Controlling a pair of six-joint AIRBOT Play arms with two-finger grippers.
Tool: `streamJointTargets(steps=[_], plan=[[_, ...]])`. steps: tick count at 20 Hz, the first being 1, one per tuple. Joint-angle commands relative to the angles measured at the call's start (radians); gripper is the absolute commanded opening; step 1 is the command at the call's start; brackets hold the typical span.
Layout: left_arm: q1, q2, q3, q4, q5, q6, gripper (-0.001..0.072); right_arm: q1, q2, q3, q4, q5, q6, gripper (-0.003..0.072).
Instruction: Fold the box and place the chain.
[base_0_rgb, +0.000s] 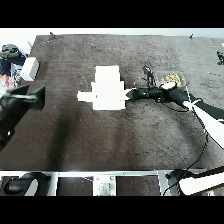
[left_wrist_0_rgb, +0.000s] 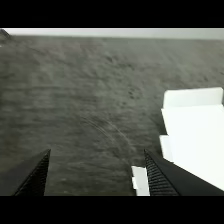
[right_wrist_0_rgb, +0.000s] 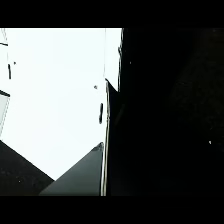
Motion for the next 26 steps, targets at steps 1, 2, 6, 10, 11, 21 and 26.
streamJointTargets(steps=[1,2,6,10,11,21,26], plan=[[0.0,-0.283,0.197,-0.011,-0.152,0.002,0.0632,0.001,0.001,0.0,0.001,0.001,0.002,0.0011],[0.0,-0.378,0.273,-0.011,-0.211,0.002,0.0633,0.001,0.001,0.0,0.001,0.0,0.002,0.0011],[0.0,-0.743,0.596,-0.012,-0.521,-0.004,0.0632,0.001,0.001,0.0,0.0,-0.002,0.002,0.0012],[-0.043,-1.079,0.936,-0.007,-0.776,-0.076,0.0632,0.001,0.001,0.0,0.001,-0.003,0.002,0.0012],[-0.066,-1.149,1.015,0.005,-0.817,-0.099,0.0632,0.001,0.001,0.0,0.0,-0.003,0.002,0.0012],[-0.158,-1.582,1.541,0.247,-0.92,-0.327,0.0629,0.001,0.001,0.0,0.0,-0.002,0.002,0.0012],[-0.158,-1.664,1.596,0.214,-0.984,-0.326,0.0598,0.001,0.001,0.0,0.0,-0.001,0.002,0.0012]])
